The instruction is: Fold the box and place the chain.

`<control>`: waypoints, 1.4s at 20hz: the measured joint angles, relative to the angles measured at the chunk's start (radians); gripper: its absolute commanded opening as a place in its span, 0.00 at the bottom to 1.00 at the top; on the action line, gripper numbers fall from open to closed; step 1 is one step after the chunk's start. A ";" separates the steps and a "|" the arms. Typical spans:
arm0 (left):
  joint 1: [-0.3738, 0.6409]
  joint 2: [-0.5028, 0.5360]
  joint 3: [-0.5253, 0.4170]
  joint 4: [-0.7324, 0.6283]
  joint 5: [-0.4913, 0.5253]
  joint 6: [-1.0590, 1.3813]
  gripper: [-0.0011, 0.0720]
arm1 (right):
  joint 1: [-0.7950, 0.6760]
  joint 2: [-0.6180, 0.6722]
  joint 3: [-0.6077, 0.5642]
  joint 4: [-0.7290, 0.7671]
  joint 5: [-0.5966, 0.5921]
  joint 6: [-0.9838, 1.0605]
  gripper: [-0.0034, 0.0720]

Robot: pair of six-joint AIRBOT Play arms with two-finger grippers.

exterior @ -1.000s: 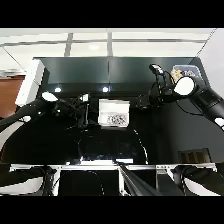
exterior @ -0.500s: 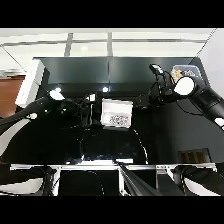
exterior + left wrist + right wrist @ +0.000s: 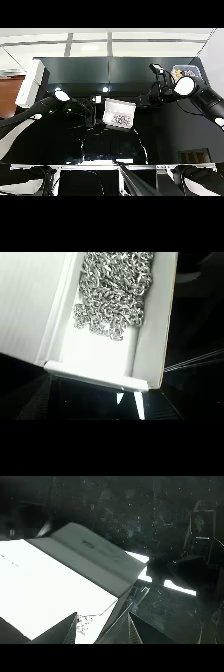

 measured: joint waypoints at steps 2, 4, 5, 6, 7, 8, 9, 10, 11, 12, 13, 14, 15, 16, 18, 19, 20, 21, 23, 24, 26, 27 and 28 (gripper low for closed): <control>-0.016 0.000 0.001 0.000 0.049 0.009 0.98 | 0.000 0.000 0.000 0.001 0.000 0.000 0.53; -0.025 0.000 0.002 -0.001 0.081 0.035 0.98 | 0.000 0.000 0.000 0.000 0.000 0.000 0.53; -0.027 0.000 0.002 -0.001 0.090 0.053 0.98 | 0.000 0.000 0.000 0.001 0.000 0.000 0.53; -0.029 0.000 0.002 0.000 0.093 0.068 0.98 | 0.000 0.000 0.000 0.001 0.000 0.000 0.53; -0.031 0.000 0.002 -0.001 0.090 0.082 0.98 | 0.000 0.000 0.000 0.001 0.000 0.000 0.53; -0.031 0.000 0.002 0.000 0.073 0.091 0.98 | 0.000 0.000 0.000 0.001 0.000 0.000 0.53; -0.031 0.000 0.002 0.000 0.060 0.098 0.98 | 0.000 0.000 0.000 0.001 -0.001 0.000 0.53; -0.032 0.000 0.002 0.000 0.029 0.105 0.98 | 0.000 0.000 0.000 0.001 -0.001 0.000 0.53; -0.032 0.000 0.002 0.000 0.010 0.104 0.98 | 0.000 0.000 0.000 0.001 0.000 0.000 0.53; -0.032 0.000 0.002 0.000 -0.013 0.101 0.98 | 0.000 0.000 0.000 0.001 -0.001 0.000 0.53; -0.032 0.000 0.002 0.001 -0.032 0.084 0.98 | 0.000 0.000 0.000 0.001 0.000 0.000 0.53; -0.032 0.000 0.002 0.001 -0.049 0.065 0.98 | 0.000 0.000 0.000 0.001 -0.001 0.000 0.53; -0.032 0.000 0.002 0.002 -0.063 0.050 0.98 | 0.000 0.000 0.000 0.001 -0.001 0.000 0.53; -0.032 0.000 0.002 0.002 -0.071 0.036 0.98 | 0.000 0.000 0.000 0.001 0.000 0.000 0.53; -0.033 0.000 0.002 0.002 -0.087 0.021 0.98 | 0.000 0.000 0.000 0.000 0.000 0.000 0.53; -0.034 0.000 0.002 0.000 -0.090 0.015 0.98 | 0.000 0.000 0.000 0.001 -0.001 0.000 0.53; -0.035 0.000 0.002 -0.003 -0.090 0.010 0.98 | 0.000 0.000 0.000 0.000 0.000 0.000 0.53; -0.037 0.000 0.002 -0.008 -0.087 0.006 0.98 | 0.000 0.000 0.000 0.000 0.000 0.000 0.53; -0.046 -0.001 0.002 -0.018 -0.069 0.003 0.91 | 0.000 0.000 0.000 0.001 -0.001 0.000 0.53; -0.051 -0.001 0.002 -0.021 -0.059 0.002 0.69 | 0.000 0.000 0.000 0.001 -0.001 0.000 0.53; -0.057 -0.001 0.002 -0.024 -0.050 0.000 0.38 | 0.000 0.000 0.000 0.002 0.000 0.000 0.53; -0.059 -0.001 0.002 -0.025 -0.047 -0.001 0.38 | 0.000 0.000 0.000 0.001 0.000 0.000 0.53; -0.060 -0.001 0.002 -0.027 -0.041 -0.001 0.38 | 0.000 0.000 0.000 0.000 -0.001 0.000 0.53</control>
